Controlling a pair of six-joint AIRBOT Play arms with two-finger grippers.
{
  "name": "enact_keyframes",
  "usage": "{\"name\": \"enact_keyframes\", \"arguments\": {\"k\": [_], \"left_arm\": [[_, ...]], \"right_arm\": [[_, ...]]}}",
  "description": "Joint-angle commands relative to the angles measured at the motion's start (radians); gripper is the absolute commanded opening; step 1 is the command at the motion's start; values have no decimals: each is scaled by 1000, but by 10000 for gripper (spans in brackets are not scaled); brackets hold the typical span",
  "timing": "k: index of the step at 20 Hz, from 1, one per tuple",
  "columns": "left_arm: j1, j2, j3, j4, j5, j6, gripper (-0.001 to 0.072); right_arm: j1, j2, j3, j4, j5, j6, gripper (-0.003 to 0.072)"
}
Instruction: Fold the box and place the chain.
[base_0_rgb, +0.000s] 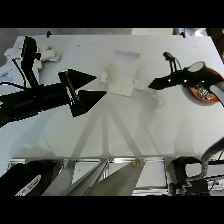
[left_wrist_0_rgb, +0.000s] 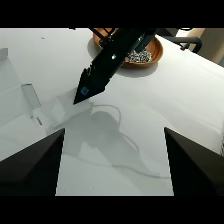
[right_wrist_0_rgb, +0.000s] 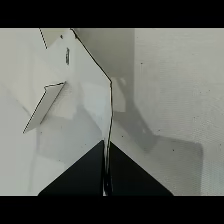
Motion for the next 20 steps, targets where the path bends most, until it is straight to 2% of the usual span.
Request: {"name": "enact_keyframes", "arguments": {"k": [1,8,15,20], "left_arm": [[0,0,0,0,0,0,697],[0,0,0,0,0,0,697],[0,0,0,0,0,0,697],[0,0,0,0,0,0,697]], "right_arm": [[17,-37,-5,3,-55,-92,10],[18,-37,-5,3,-31,-183,11],[18,-37,-5,3,72,-237,11],[17,-32,-2,14,51,-236,11]]}}
